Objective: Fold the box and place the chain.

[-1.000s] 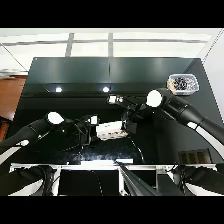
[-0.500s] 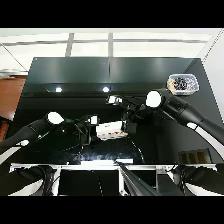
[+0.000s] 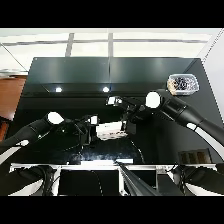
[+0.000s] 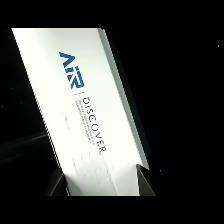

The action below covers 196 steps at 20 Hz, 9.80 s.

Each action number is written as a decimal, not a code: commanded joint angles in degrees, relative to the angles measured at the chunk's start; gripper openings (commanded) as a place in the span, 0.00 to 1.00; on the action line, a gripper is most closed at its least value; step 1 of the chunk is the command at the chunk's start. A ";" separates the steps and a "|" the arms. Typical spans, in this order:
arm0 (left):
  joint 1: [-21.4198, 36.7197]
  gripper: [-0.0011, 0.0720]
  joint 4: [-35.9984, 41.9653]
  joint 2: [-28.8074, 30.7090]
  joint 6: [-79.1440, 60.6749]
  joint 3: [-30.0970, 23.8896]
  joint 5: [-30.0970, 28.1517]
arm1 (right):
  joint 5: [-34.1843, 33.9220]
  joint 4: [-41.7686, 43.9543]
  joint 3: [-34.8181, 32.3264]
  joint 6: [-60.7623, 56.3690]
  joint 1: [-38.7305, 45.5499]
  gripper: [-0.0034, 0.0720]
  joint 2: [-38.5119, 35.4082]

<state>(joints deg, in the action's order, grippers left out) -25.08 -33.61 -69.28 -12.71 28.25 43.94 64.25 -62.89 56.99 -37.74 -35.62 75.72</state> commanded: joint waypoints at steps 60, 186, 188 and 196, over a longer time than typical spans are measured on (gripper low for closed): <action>-0.02 0.57 0.00 -0.04 -0.02 0.02 -0.04 | 3.15 0.26 0.26 -2.45 -0.20 0.96 -1.42; -7.43 1.00 -6.23 7.06 24.92 8.81 2.49 | 3.72 28.13 -11.13 -33.16 29.79 0.08 -17.51; -8.70 1.00 -6.45 3.06 24.74 10.86 2.49 | 3.98 28.13 -11.13 -33.16 29.79 0.08 -17.51; -9.49 1.00 -5.70 0.17 24.72 11.21 0.87 | 3.69 28.06 -11.13 -33.16 29.79 0.08 -17.51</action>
<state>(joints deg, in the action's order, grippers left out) -34.15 -39.77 -68.40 12.03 39.18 45.76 68.12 -34.81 45.80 -70.89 -5.85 58.26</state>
